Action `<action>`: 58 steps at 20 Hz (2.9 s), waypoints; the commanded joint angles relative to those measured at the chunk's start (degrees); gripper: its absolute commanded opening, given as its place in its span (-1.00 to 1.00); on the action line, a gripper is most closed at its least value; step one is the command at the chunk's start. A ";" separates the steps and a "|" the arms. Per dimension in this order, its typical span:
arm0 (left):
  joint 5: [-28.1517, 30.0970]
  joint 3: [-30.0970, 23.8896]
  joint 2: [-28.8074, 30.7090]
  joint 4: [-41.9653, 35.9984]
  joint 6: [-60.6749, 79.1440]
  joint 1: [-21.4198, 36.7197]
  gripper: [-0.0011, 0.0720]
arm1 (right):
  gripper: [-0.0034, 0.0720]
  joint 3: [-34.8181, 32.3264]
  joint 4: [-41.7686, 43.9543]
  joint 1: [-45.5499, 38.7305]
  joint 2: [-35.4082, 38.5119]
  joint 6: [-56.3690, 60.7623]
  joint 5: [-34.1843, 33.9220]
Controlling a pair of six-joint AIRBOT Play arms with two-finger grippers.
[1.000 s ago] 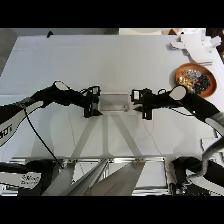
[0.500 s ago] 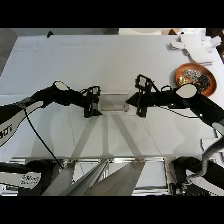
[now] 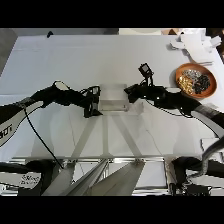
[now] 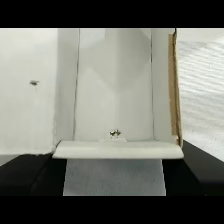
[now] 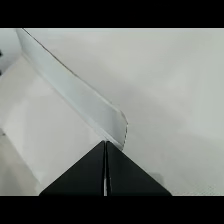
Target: Fold the box and place the chain.
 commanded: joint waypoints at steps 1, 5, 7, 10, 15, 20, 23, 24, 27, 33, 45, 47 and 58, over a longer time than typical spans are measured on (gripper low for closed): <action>0.00 -0.02 -0.02 0.02 0.07 0.00 -0.22 | -0.90 0.17 4.44 -0.02 -2.47 -2.05 -2.27; 0.00 -0.02 -0.02 0.02 0.07 0.00 -0.22 | -0.90 0.28 -4.87 -0.02 2.84 -1.31 1.14; 0.00 -0.02 -0.02 0.02 0.07 0.00 -0.22 | -0.90 0.28 -17.81 -0.02 8.57 4.09 2.58; 0.00 -0.02 -0.02 0.02 0.04 0.00 -0.22 | -0.90 0.28 -36.89 -0.02 18.51 12.33 9.57; 0.00 -0.02 -0.02 0.02 0.07 0.00 -0.22 | -0.90 0.26 -51.30 -0.02 29.09 16.28 24.06; 0.00 -0.02 -0.02 0.02 0.04 0.00 -0.22 | -0.89 0.26 -51.76 -0.02 22.03 15.98 21.22; 0.00 -0.02 -0.02 0.02 0.04 0.00 -0.22 | -0.88 0.26 -50.77 -0.02 13.81 7.85 18.75; 0.00 -0.02 -0.02 0.02 0.04 0.00 -0.22 | -0.77 0.26 -49.83 -0.02 11.50 3.06 18.29; 0.00 -0.02 -0.02 0.00 0.04 0.00 -0.22 | -0.32 0.26 -45.51 -0.02 6.05 -11.89 18.21; 0.00 -0.02 -0.02 0.02 0.07 0.00 -0.22 | -0.31 0.26 -35.50 -0.02 3.17 -15.69 14.34; 0.00 -0.02 -0.02 0.00 0.04 0.00 -0.22 | -0.30 0.26 -35.69 -0.02 3.21 -12.41 13.84; 0.00 -0.02 -0.02 0.02 0.04 0.00 -0.22 | -0.16 0.26 -37.20 -0.02 3.28 -10.21 14.88; 0.00 -0.02 -0.02 0.00 0.04 0.00 -0.22 | -0.18 0.24 -47.06 -0.02 5.75 -1.25 17.31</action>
